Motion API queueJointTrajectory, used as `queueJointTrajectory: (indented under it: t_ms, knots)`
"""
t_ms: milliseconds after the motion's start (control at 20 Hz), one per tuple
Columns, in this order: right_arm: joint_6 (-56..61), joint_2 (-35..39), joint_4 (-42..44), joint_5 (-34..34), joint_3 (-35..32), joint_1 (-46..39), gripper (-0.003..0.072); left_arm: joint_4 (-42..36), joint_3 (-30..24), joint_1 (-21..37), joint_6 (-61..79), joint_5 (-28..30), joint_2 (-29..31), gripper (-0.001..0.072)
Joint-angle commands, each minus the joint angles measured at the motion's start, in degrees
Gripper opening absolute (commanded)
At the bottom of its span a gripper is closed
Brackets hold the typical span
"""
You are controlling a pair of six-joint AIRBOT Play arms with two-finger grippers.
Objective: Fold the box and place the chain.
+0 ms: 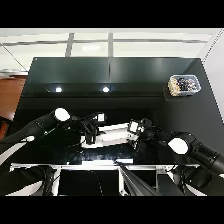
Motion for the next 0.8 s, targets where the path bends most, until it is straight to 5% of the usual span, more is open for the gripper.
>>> queueJointTrajectory:
  t_ms: [0, 350, 750]
  knots:
    - [1.16, 0.02, -0.15, 0.02, 0.07, -0.02, 0.0720, 0.02, -0.02, 0.02, -0.02, -0.02, 0.00, 0.0029]
    - [-3.80, 0.02, 0.00, 3.69, 0.09, -0.24, 0.0720, 0.04, -0.02, -0.07, 0.00, -0.02, 0.02, 0.0029]
    - [-19.21, -0.31, 11.76, 6.69, 0.22, -4.72, 0.0720, 0.50, 1.53, -0.26, 1.73, 0.26, 0.94, 0.0028]
